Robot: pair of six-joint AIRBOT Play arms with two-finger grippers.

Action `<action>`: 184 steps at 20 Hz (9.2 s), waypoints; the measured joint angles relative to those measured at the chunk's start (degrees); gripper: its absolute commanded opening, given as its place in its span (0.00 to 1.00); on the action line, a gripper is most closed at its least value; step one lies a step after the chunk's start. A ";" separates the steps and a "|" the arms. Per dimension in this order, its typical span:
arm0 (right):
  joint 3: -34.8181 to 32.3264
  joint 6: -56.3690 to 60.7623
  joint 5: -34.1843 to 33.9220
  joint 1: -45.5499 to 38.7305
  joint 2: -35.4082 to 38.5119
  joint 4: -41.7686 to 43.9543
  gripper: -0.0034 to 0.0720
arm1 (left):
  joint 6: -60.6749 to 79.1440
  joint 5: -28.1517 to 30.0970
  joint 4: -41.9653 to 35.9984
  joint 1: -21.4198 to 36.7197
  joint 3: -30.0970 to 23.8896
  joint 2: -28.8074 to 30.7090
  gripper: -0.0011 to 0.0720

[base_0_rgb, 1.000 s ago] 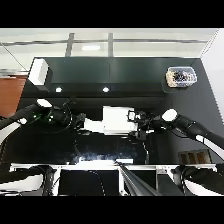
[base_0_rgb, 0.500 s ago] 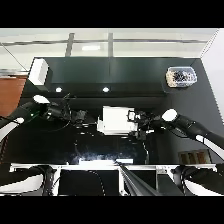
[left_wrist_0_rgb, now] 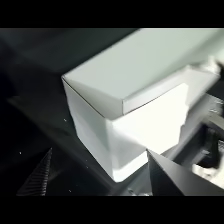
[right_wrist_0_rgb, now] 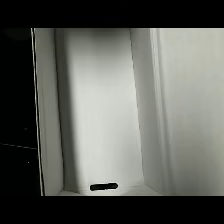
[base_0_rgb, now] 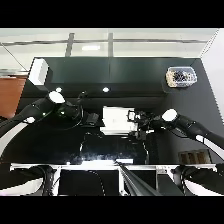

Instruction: Fold the box and place the chain.

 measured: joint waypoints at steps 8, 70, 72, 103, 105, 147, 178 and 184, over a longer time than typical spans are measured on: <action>0.00 0.02 0.00 0.00 0.00 0.02 0.29 | -18.67 6.01 13.16 -8.00 4.39 0.02 0.94; 0.00 0.13 -0.04 0.00 0.00 0.04 0.29 | -63.80 -2.05 45.20 -25.92 21.35 -10.45 0.46; 0.00 0.13 -0.07 0.00 0.00 0.04 0.29 | -64.65 -2.27 45.62 -25.92 21.59 -10.45 0.46; 0.00 0.11 -0.02 0.00 0.00 0.00 0.28 | -64.63 -4.68 46.38 -26.80 21.81 -10.86 0.05; 0.00 0.11 -0.02 0.00 0.00 0.00 0.29 | -64.61 -4.66 46.29 -26.80 21.81 -10.86 0.05; 0.00 4.66 -1.07 2.34 4.66 1.79 0.06 | -64.13 -3.85 46.75 -26.71 21.81 -10.86 0.05; 1.44 82.55 14.88 -32.39 9.16 -18.93 0.06 | -64.00 -4.31 46.34 -26.73 21.81 -10.86 0.05; 0.50 75.78 21.59 -26.82 -0.63 -7.13 0.06 | -64.04 -4.33 46.34 -26.73 21.81 -10.86 0.05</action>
